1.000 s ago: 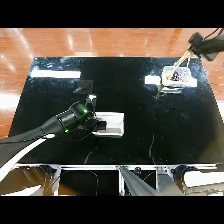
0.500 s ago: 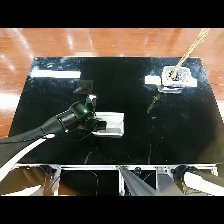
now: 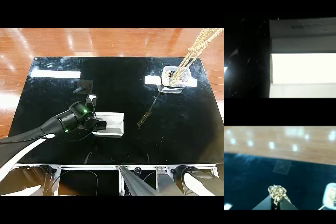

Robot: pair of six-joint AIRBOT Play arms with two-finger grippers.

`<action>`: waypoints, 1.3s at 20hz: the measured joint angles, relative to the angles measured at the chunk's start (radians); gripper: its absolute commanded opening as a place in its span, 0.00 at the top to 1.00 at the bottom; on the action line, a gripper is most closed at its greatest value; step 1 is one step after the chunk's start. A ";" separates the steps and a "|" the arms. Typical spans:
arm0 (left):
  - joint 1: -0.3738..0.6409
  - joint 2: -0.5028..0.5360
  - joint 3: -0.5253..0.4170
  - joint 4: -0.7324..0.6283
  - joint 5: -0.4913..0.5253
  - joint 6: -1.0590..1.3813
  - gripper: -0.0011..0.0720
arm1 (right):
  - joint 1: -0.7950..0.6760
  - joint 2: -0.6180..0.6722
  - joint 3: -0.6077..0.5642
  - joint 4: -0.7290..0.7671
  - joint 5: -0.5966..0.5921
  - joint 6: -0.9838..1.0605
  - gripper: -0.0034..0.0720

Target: Fold the box and place the chain.

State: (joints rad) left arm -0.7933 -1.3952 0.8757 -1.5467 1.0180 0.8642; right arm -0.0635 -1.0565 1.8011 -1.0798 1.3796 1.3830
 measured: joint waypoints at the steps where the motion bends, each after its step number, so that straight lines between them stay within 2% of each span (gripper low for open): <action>1: 0.000 0.000 0.000 0.000 0.000 0.000 0.95 | 0.026 0.019 -0.001 0.002 0.013 -0.005 0.91; 7: 0.000 0.000 0.000 -0.005 -0.001 0.000 0.95 | 0.215 0.084 -0.051 0.005 0.066 -0.014 0.91; 11: 0.000 0.000 0.000 -0.006 -0.001 0.000 0.95 | 0.338 0.094 -0.125 0.005 0.061 -0.007 0.91; 17: 0.000 0.000 0.000 -0.007 -0.002 0.000 0.95 | 0.525 0.091 -0.229 0.019 -0.035 0.000 0.91; 26: 0.000 0.000 0.000 -0.010 -0.002 0.000 0.95 | 0.666 -0.008 -0.258 0.051 -0.146 0.000 0.91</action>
State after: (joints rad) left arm -0.7929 -1.3952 0.8757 -1.5570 1.0161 0.8642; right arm 0.6022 -1.0649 1.5433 -1.0283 1.2339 1.3827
